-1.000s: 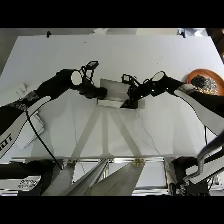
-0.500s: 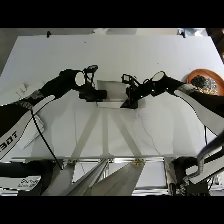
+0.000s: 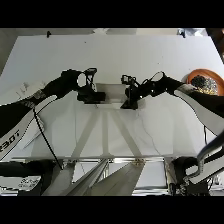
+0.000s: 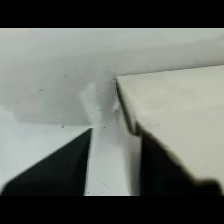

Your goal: Fold the box and place the chain.

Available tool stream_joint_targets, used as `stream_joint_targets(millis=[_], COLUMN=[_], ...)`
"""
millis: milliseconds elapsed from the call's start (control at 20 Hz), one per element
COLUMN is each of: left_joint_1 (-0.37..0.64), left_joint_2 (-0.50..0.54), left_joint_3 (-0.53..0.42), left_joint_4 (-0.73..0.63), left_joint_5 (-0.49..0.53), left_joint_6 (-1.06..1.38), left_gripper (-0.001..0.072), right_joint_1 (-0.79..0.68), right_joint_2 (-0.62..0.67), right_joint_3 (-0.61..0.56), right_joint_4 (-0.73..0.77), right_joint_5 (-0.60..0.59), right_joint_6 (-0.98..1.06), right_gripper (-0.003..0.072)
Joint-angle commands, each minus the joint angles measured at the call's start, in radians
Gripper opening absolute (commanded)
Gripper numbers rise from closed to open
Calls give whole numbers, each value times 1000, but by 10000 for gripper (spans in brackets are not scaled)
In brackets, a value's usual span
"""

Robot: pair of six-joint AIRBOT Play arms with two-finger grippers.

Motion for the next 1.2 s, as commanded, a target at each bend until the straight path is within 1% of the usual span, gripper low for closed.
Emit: stream_joint_targets(millis=[0, 100, 150, 350, 450, 650, 700, 750, 800, 850, 950, 1150], left_joint_1=[-1, -4, -8, -40, -48, -72, -78, -85, -89, -93, -95, -94], left_joint_2=[3, 3, 3, -9, -40, -131, -145, -157, -166, -171, -173, -168], left_joint_3=[5, 25, 47, 169, 220, 294, 297, 297, 297, 297, 297, 297], left_joint_4=[-19, -12, 13, 156, 160, 158, 157, 157, 156, 158, 157, 150], left_joint_5=[2, -29, -50, -139, -184, -253, -257, -262, -263, -262, -261, -265], left_joint_6=[-5, -4, -5, -9, -37, -89, -128, -152, -154, -154, -155, -154], left_gripper=[411, 413, 425, 424, 424, 418, 381, 263, 167, 138, 10, 18], right_joint_1=[0, 0, 0, 0, 0, 0, 0, 0, 0, 0, 0, 0], right_joint_2=[0, 0, 0, 0, 0, 0, 0, 0, 0, 0, 0, 0], right_joint_3=[0, 0, 0, 0, 0, 0, 0, 0, 0, 0, 0, 0], right_joint_4=[3, 3, 3, 3, 3, 3, 3, 3, 3, 3, 3, 3], right_joint_5=[1, 1, 1, 1, 1, 2, 1, 2, 1, 1, 1, 1], right_joint_6=[7, 7, 7, 7, 7, 7, 7, 7, 7, 7, 7, 7], right_gripper=[500, 500, 500, 500, 500, 500, 500, 500, 500, 500, 500, 500])
